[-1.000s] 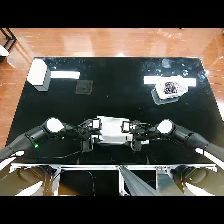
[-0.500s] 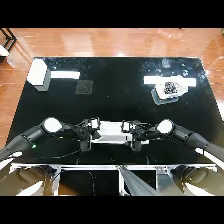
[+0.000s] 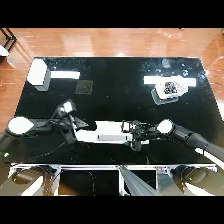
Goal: Fold the box and place the chain.
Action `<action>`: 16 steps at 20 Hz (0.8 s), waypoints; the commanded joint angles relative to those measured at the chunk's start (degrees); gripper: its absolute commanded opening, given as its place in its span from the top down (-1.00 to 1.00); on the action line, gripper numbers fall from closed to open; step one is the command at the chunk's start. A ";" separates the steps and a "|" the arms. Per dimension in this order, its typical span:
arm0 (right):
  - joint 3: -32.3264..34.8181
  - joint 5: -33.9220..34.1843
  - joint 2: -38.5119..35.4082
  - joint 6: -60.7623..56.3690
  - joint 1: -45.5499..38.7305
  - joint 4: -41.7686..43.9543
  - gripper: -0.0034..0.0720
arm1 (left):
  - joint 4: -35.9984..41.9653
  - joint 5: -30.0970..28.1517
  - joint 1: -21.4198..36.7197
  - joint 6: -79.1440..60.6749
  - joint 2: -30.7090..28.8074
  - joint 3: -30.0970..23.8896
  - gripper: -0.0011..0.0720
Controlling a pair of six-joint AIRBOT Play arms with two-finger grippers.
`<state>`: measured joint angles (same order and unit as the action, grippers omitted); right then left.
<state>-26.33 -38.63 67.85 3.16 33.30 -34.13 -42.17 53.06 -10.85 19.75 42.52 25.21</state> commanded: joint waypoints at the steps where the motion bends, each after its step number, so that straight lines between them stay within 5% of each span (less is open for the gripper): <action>1: 0.02 -0.04 0.02 0.00 0.02 -0.04 -0.03 | -8.90 3.72 10.91 25.16 -3.17 -0.13 0.92; 6: 0.02 -0.04 0.02 0.00 0.02 -0.04 -0.03 | -11.26 10.51 20.41 39.17 2.38 -2.78 0.92; 9: 0.02 -0.04 0.02 0.00 0.04 -0.07 -0.03 | -10.80 8.50 20.35 49.40 9.03 -4.07 0.92; 16: 0.02 -0.04 0.02 0.00 0.04 -0.07 -0.03 | 1.14 7.43 12.90 43.25 24.63 -4.00 0.93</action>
